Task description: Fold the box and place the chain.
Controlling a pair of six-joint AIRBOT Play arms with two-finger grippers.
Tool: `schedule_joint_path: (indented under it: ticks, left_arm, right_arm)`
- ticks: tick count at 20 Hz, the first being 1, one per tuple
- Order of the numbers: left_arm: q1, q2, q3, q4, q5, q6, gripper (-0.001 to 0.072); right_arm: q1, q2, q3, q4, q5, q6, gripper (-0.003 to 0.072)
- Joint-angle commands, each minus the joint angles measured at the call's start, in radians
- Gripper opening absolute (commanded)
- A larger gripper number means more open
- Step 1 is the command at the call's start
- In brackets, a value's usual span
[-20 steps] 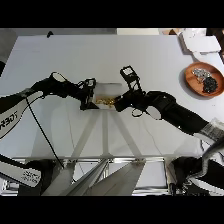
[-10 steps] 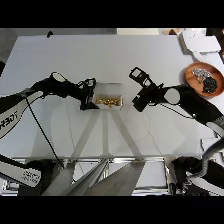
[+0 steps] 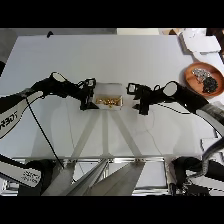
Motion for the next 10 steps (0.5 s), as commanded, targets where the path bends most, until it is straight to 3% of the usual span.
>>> schedule_joint_path:
  ticks: [1,2,4,10]
  left_arm:
    - [0.0,0.0,0.0,0.0,0.0,0.0,0.0316]
    - [0.0,0.0,0.0,0.0,0.0,0.0,0.0316]
    - [0.0,0.0,0.0,0.0,0.0,0.0,0.0316]
    - [0.0,0.0,0.0,0.0,0.0,0.0,0.0316]
  right_arm:
    - [-0.005,-0.056,0.0,0.258,0.0,-0.354,0.0397]
    - [-0.005,-0.062,0.0,0.326,-0.005,-0.413,0.0382]
    - [-0.005,-0.07,0.0,0.413,-0.005,-0.504,0.0274]
    - [-0.005,-0.076,0.0,0.457,-0.006,-0.546,0.0271]
